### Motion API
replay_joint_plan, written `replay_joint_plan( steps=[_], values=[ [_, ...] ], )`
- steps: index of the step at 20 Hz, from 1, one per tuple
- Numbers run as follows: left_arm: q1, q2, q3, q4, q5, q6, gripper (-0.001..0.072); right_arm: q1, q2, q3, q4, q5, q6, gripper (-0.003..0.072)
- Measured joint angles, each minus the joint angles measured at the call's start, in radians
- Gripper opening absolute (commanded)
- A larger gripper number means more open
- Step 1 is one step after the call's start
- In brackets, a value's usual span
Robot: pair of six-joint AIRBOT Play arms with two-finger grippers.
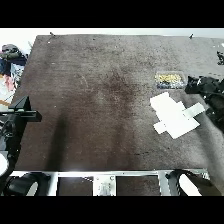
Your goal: Fold the box and place the chain.
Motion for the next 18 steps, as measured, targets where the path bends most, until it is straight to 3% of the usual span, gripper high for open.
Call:
replay_joint_plan(
  steps=[3,7,13,18],
  values=[
    [0.0,0.0,0.0,0.0,0.0,0.0,0.0011,-0.198,-0.191,0.179,-0.343,0.342,0.257,0.0473],
    [0.0,0.0,0.0,0.0,0.0,0.0,0.0012,-0.358,-0.41,0.436,-0.696,0.696,0.465,0.0474],
    [0.0,0.0,0.0,0.0,0.0,0.0,0.0012,-0.411,-0.686,0.786,-0.99,0.97,0.569,0.0472],
    [0.0,0.0,0.0,0.0,0.0,0.0,0.0012,-0.407,-0.876,0.983,-1.088,1.125,0.562,0.0472]
  ],
)
